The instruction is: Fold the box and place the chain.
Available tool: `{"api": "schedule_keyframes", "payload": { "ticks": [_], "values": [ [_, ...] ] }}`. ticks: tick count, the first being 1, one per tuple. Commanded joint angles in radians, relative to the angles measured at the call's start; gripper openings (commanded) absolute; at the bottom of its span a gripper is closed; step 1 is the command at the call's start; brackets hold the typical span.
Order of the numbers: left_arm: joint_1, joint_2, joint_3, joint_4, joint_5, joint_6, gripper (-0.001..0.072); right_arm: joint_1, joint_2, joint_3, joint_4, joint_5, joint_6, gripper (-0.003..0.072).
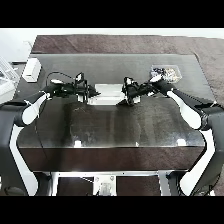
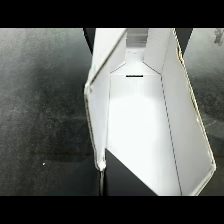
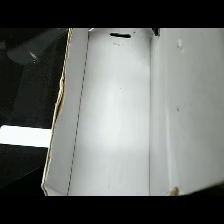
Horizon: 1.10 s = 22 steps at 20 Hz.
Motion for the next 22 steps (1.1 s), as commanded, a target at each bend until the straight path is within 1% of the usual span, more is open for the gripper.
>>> {"api": "schedule_keyframes", "payload": {
  "ticks": [1, 3, 22],
  "values": [
    [0.0, 0.0, 0.001, 0.0, 0.0, 0.0, 0.0021, 0.0, -0.001, 0.001, 0.001, 0.0, 0.0, 0.06],
    [0.0, 0.0, 0.001, 0.0, 0.0, 0.0, 0.0021, 0.0, -0.001, 0.001, -0.002, 0.0, 0.0, 0.0586],
    [0.0, 0.0, 0.001, 0.0, 0.0, 0.0, 0.0021, -0.002, -0.001, 0.001, -0.001, 0.0, 0.0, 0.0587]
  ]
}}
